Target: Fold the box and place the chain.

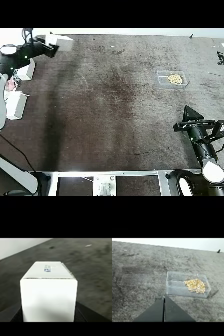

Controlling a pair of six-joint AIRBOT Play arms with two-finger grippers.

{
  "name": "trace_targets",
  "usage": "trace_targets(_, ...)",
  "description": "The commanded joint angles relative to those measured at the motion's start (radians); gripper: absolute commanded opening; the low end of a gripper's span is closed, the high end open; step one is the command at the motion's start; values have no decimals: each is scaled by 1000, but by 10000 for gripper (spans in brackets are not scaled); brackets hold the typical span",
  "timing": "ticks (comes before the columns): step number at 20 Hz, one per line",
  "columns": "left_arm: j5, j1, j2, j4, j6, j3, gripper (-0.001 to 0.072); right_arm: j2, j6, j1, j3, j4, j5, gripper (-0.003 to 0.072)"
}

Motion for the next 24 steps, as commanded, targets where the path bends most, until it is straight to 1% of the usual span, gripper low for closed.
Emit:
trace_targets(1,190,64,2,109,-194,-51,7,1,0,0,0,0,0,11)
trace_targets(2,197,77,2,109,-195,-79,7,1,0,0,0,0,0,11)
trace_targets(4,269,84,-2,108,-172,-139,7,1,0,0,0,0,0,11)
trace_targets(5,289,84,-16,108,-173,-156,7,1,0,0,0,0,0,11)
trace_targets(7,260,76,-50,102,-177,-158,7,1,0,0,0,0,0,11)
trace_targets(12,282,63,-122,102,-237,-166,7,1,0,0,0,0,0,11)
trace_targets(14,306,63,-130,169,-238,-189,6,1,0,0,0,0,0,10)
trace_targets(15,325,63,-130,180,-241,-208,7,1,0,0,0,0,0,11)
trace_targets(18,374,63,-130,183,-293,-270,7,1,0,0,0,0,0,11)
trace_targets(20,373,63,-129,183,-293,-295,6,1,0,0,0,0,0,11)
trace_targets(23,394,63,-129,183,-292,-299,12,1,0,0,0,0,0,11)
trace_targets(24,381,63,-129,183,-288,-299,23,1,0,0,0,0,0,10)
